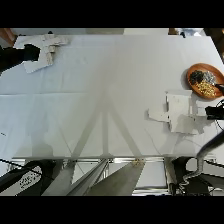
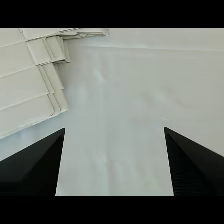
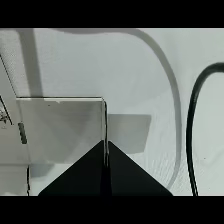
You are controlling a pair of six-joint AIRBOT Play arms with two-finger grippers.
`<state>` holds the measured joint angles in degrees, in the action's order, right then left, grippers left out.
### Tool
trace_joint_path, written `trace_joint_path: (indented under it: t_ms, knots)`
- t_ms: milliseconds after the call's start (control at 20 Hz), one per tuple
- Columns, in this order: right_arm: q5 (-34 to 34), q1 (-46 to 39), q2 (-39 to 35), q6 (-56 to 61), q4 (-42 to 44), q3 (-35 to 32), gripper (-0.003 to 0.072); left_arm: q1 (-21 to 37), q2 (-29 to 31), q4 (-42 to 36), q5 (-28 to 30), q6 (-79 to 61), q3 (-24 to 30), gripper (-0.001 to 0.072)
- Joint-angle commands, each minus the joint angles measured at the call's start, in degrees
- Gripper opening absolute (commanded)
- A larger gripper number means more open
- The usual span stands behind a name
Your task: Fold the box and place the chain.
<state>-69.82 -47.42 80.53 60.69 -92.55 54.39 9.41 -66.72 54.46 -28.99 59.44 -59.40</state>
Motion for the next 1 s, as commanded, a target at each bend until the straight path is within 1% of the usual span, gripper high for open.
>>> trace_joint_path:
  t_ms: [0, 100, 200, 350, 400, 550, 850, 950]
  knots:
    - [-3.02, -0.02, -1.57, -2.75, 4.09, 0.00, 0.0013, 0.02, 0.02, 0.00, 0.00, 0.00, -0.04, 0.0699]
    - [-2.19, -0.02, -3.78, -5.20, 11.17, 0.02, 0.0013, 0.02, 0.02, 0.00, 0.00, 0.00, -0.04, 0.0699]
    - [-1.75, -0.02, -5.64, -10.60, 21.94, 0.02, 0.0013, 0.02, 0.02, 0.00, 0.00, 0.00, -0.04, 0.0699]
    - [-1.81, 0.07, -7.06, -15.17, 38.07, 0.00, 0.0015, 0.02, 0.02, 0.00, 0.00, 0.00, -0.04, 0.0699]
    - [-1.75, 0.72, -7.54, -16.52, 40.81, 0.00, 0.0015, 0.02, 0.02, 0.00, 0.00, -0.02, -0.04, 0.0699]
    - [-1.77, 6.47, -8.17, -17.27, 42.86, 0.00, 0.0014, 0.02, 0.02, 0.00, 0.00, 0.00, -0.04, 0.0699]
    - [0.85, 24.55, -8.17, -18.29, 51.17, 0.00, 0.0014, 0.02, 0.02, 0.00, 0.00, 0.00, -0.04, 0.0699]
    - [3.10, 29.90, -8.17, -19.76, 56.19, 0.00, 0.0014, 0.02, 0.02, 0.00, 0.00, 0.00, -0.04, 0.0699]
